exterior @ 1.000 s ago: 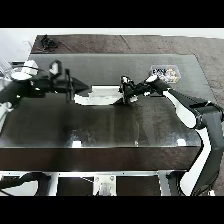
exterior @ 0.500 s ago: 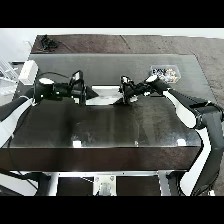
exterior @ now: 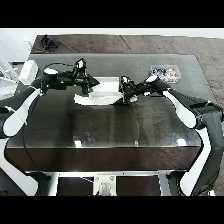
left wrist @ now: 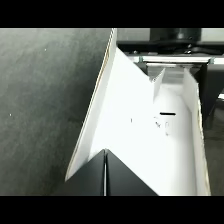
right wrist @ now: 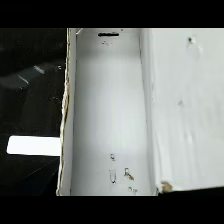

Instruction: Fold the box and place the chain.

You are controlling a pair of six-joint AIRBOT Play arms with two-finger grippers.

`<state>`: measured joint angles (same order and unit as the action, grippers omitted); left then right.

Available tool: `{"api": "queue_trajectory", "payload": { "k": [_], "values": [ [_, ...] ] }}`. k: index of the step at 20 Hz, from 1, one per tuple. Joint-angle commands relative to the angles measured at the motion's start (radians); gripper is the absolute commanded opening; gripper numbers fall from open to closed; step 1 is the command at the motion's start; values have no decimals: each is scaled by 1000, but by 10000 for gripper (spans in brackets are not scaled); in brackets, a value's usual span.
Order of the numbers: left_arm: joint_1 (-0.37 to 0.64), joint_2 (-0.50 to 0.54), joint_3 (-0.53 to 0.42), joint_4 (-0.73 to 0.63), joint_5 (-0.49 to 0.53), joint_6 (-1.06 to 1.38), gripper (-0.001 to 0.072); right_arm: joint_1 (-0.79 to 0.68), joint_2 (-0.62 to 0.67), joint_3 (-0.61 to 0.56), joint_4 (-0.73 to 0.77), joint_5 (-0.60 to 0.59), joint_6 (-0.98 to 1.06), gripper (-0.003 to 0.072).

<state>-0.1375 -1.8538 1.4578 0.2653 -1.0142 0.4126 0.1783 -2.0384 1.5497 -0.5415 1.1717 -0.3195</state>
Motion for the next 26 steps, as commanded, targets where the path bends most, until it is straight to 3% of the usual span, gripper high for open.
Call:
{"api": "queue_trajectory", "payload": {
  "k": [1, 4, 9, 20, 23, 26],
  "values": [
    [-1, -48, 18, 3, 47, -17, 19, -1, -1, 0, 0, 0, 0, 508],
    [-6, -57, 19, 0, 97, -20, 19, -1, -1, 0, 0, 0, 0, 508],
    [-6, -82, 18, 10, 97, -21, 19, 0, -1, 0, 0, 0, 0, 508],
    [-6, -83, 33, 28, 25, -23, 19, -1, -1, 0, 0, 0, 0, 508],
    [7, -35, 71, 50, -64, -64, 19, -1, -1, 0, 0, 0, 0, 508],
    [33, 72, 74, 172, -89, -107, 19, -1, -1, 0, 0, 0, 0, 508]
  ]
}}
